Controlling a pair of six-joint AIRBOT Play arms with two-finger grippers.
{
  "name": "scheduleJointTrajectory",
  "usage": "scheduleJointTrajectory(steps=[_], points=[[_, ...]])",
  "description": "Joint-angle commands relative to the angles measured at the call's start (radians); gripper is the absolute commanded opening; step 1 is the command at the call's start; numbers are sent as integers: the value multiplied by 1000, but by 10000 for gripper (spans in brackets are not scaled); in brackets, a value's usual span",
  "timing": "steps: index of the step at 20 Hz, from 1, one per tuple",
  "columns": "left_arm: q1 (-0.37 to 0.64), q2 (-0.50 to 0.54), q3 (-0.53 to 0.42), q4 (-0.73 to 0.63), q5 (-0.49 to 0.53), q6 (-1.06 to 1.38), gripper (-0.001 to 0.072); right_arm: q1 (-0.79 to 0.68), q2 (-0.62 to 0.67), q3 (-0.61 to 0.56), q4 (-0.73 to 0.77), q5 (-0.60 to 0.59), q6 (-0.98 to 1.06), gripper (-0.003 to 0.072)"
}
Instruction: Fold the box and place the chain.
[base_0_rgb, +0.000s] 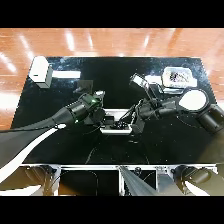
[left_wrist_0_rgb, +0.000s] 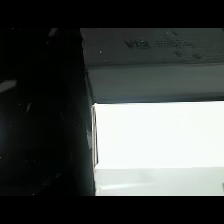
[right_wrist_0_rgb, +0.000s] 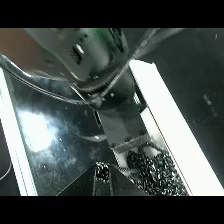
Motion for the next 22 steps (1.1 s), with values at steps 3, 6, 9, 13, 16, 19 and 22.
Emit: scheduleJointTrajectory(steps=[3, 6, 9, 13, 16, 19, 22], points=[[0, 0, 0, 0, 2, 0, 24, 1, -14, -2, -54, -29, 100, 633], [0, 0, 0, 0, 2, 0, 23, -3, -13, -2, -55, -27, 105, 601], [0, 0, 0, 0, 2, 0, 23, -58, -11, 20, -80, 52, 138, 601], [0, 1, 2, 0, 2, 0, 23, -225, 25, 37, -202, 267, 262, 602], [0, 7, 2, 0, 2, -1, 80, -319, 31, 37, -203, 362, 272, 602], [0, 9, 2, -5, 10, -1, 418, -334, 31, 37, -202, 367, 272, 602], [0, 25, 10, -14, 16, 0, 510, -334, 31, 37, -195, 367, 273, 602]])
